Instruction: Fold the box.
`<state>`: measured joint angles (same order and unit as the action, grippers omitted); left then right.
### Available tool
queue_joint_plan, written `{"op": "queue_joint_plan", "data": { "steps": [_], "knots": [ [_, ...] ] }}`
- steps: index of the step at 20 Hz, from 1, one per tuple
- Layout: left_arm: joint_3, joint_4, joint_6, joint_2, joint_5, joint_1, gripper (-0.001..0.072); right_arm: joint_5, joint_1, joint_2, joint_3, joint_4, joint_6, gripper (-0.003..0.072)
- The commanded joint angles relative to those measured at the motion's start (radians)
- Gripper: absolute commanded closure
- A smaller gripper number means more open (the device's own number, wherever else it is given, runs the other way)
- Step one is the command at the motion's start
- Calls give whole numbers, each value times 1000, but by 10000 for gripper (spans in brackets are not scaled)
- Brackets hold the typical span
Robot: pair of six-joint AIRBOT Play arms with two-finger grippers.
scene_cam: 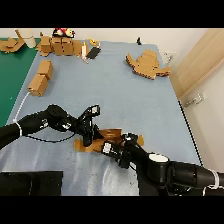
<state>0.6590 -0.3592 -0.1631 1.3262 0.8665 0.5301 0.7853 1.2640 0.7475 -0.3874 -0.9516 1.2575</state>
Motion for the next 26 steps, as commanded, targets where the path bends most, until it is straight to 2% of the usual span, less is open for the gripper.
{"op": "queue_joint_plan", "data": {
  "steps": [1, 8, 11, 13, 15, 18, 20, 23, 26],
  "knots": [
    [0, 0, 0, 1, 0, 0, 696, -18, -65, -55, 1, -89, 168, -21],
    [0, 0, 0, 1, 0, 0, 697, -29, -142, -70, 18, -165, 250, -21],
    [0, 0, 0, 1, 0, 0, 696, -99, -213, -69, 24, -271, 423, -20],
    [0, 0, 0, 1, 0, 0, 697, -148, -304, -69, 24, -410, 620, -20],
    [0, 0, 0, 1, 0, 0, 697, -153, -426, -69, 23, -639, 888, -20],
    [0, 0, 0, 1, 0, 0, 697, -129, -595, -64, 23, -959, 1270, -20],
    [0, 0, 0, 1, 0, 0, 696, -79, -679, -31, 23, -1096, 1453, -20],
    [0, 0, 0, 1, 0, 0, 696, -49, -753, 46, 16, -1235, 1662, -20],
    [0, 0, 0, 1, 0, 0, 697, -29, -756, 140, -23, -1236, 1720, -20]
  ]
}}
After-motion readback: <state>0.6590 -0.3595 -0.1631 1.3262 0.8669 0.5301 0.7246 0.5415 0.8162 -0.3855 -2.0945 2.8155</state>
